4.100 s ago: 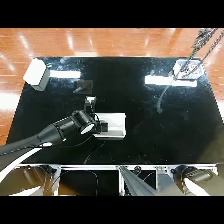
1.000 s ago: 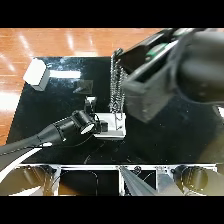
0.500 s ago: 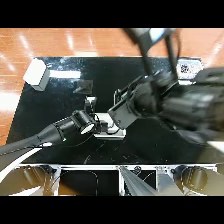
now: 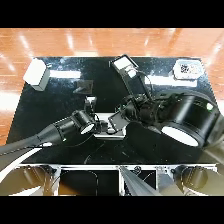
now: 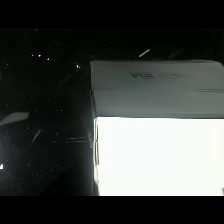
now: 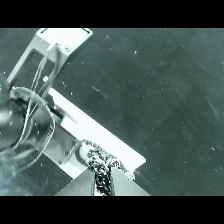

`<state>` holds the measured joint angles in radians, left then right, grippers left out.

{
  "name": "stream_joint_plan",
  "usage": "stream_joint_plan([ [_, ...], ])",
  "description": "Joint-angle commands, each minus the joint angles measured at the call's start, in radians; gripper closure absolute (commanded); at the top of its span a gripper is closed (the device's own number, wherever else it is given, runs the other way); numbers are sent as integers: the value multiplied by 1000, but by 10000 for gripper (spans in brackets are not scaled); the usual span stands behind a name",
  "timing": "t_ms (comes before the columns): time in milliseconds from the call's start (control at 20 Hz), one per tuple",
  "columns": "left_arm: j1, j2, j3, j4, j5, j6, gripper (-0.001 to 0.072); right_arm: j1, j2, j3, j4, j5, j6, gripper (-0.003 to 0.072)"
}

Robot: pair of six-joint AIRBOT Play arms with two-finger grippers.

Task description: Fold the box and place the chain.

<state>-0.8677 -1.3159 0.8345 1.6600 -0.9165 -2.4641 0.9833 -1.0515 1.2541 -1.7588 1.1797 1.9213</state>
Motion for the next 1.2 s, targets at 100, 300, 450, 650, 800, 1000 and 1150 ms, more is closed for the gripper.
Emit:
stream_joint_plan([
  [100, 0, -1, 0, 0, 1, 0, 687, -43, -29, -29, 62, -92, -14, 650],
  [300, 0, -1, 0, 3, 0, 0, 687, -46, -53, -19, 171, -214, -126, 649],
  [450, 0, -1, 0, 3, -1, 0, 687, -46, -55, 39, 170, -235, -127, 650],
  [650, 0, -1, 0, 3, -2, 0, 687, -46, -55, 101, 173, -245, -127, 649],
  [800, 0, -1, 0, 3, -2, 0, 687, -46, -55, 103, 174, -245, -127, 650],
  [1000, 0, -1, 0, 3, -2, 0, 687, -46, -55, 103, 180, -233, -127, 650],
  [1150, 0, -1, 0, 3, -3, 0, 687, -45, -55, 103, 180, -163, -145, 650],
])
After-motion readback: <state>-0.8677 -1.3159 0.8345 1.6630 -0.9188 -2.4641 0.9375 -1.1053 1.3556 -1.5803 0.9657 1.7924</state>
